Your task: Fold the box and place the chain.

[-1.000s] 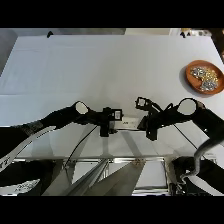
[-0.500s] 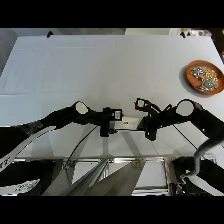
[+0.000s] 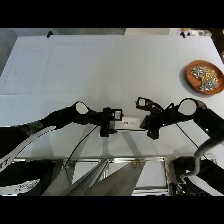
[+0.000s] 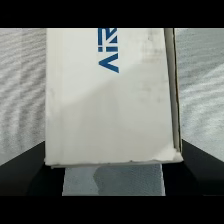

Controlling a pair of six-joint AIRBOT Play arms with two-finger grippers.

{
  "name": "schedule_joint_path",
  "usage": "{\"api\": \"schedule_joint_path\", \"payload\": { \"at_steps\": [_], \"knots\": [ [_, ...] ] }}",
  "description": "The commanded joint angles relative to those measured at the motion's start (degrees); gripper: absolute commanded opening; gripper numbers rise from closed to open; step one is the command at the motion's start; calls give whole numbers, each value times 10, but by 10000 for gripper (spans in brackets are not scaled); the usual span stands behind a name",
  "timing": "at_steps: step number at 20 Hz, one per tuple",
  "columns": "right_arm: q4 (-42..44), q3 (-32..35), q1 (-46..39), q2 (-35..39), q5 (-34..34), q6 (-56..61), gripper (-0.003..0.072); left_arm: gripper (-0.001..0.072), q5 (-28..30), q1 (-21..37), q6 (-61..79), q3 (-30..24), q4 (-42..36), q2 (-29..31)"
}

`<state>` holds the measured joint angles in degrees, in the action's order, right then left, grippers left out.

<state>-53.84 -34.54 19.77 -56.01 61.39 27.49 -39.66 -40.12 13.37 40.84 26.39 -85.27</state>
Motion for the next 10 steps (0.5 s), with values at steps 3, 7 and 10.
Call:
{"api": "schedule_joint_path", "payload": {
  "at_steps": [3, 7, 10],
  "knots": [
    [-71, -65, 0, 68, 13, 153, 20, 50, 0, 0, 1, 0, 0, 0],
    [-279, -71, 0, 87, 98, 405, 19, 50, 0, 0, 1, 0, 0, 0],
    [-423, -71, -24, 87, 231, 571, 19, 50, 0, 0, 1, 0, 0, 0]
  ]
}}
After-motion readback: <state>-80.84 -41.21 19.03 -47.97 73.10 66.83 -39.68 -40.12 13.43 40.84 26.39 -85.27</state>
